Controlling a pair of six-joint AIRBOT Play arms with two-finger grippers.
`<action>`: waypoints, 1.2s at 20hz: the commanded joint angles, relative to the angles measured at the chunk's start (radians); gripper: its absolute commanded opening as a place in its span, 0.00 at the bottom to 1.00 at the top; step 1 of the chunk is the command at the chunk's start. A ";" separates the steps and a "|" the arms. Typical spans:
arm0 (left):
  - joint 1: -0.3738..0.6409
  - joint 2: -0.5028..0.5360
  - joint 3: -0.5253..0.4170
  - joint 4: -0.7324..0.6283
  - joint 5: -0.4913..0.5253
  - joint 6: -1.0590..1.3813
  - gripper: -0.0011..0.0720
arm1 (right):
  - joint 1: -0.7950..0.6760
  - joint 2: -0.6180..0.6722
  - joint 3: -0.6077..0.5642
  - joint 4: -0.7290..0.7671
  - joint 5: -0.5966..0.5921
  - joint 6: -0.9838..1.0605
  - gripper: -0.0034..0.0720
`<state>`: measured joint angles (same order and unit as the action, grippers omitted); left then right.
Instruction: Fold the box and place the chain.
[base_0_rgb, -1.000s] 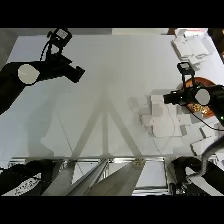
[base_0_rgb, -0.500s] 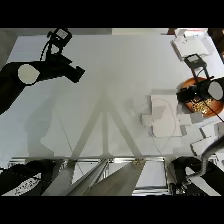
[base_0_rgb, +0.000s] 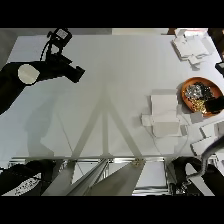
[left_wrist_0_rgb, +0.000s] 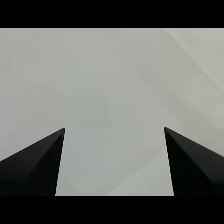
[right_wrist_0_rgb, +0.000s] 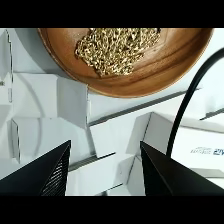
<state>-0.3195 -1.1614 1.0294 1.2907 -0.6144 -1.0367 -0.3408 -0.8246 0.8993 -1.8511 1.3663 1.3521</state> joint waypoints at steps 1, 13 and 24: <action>0.000 -0.001 0.001 0.000 0.001 0.000 0.97 | -0.161 -0.030 0.002 0.137 -0.004 -0.082 0.69; 0.000 -0.001 0.001 0.000 0.000 0.000 0.97 | -0.183 -0.357 0.001 0.150 0.051 -0.212 0.68; 0.000 -0.001 0.001 0.000 0.000 0.000 0.97 | -0.183 -0.436 0.002 0.230 0.091 -0.292 0.53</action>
<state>-0.3195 -1.1614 1.0294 1.2907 -0.6140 -1.0367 -0.5232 -1.2499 0.9009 -1.6512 1.4372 1.0771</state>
